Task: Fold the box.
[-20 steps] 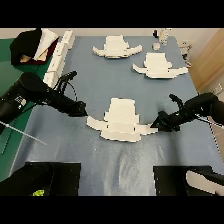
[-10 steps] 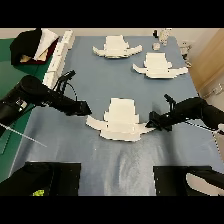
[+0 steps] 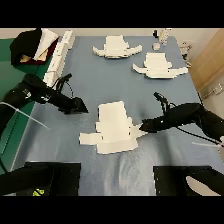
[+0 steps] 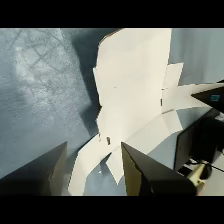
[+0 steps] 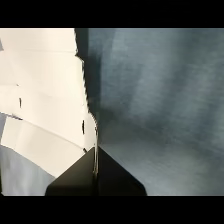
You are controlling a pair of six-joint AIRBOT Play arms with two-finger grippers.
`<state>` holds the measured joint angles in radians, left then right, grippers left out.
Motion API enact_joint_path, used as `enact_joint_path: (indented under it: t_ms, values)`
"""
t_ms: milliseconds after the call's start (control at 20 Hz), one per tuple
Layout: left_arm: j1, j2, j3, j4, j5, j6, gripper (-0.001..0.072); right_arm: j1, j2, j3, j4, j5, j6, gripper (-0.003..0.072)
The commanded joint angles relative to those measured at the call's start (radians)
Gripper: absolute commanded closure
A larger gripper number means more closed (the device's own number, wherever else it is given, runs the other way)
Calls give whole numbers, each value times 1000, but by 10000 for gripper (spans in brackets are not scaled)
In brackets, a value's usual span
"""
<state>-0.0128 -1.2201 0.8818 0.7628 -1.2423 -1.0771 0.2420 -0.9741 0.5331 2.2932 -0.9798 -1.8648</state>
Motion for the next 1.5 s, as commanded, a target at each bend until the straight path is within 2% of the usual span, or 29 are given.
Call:
enact_joint_path:
  t_ms: [0,250,450,500,550,650,850,900,950,1300,1350,1450]
  values:
    - [30,-154,5,-142,-69,131,204,59,78,-38,-8,56,-20,685]
    - [-68,-310,21,-202,14,207,204,60,94,-38,-7,60,-19,685]
    - [-140,-417,104,-246,19,256,206,60,94,-38,-8,63,-18,685]
    - [-149,-433,123,-269,16,269,312,60,94,-38,-8,63,-18,685]
    - [-156,-445,138,-300,1,302,378,60,94,-38,-8,63,-18,685]
    - [-156,-452,146,-337,-39,349,378,60,94,-38,-11,63,-18,685]
    - [-156,-452,146,-328,-132,414,382,60,94,-38,-28,63,-18,685]
    - [-156,-452,145,-328,-150,428,523,60,94,-38,-27,63,-18,685]
    - [-156,-452,145,-328,-171,448,604,60,94,-38,-28,63,-17,685]
    - [-156,-452,145,-329,-192,507,604,59,94,-38,-54,93,-18,675]
    - [-156,-452,146,-329,-190,510,604,59,94,-37,-84,113,-18,663]
    - [-156,-452,146,-329,-183,513,605,59,95,-34,-144,138,-18,462]
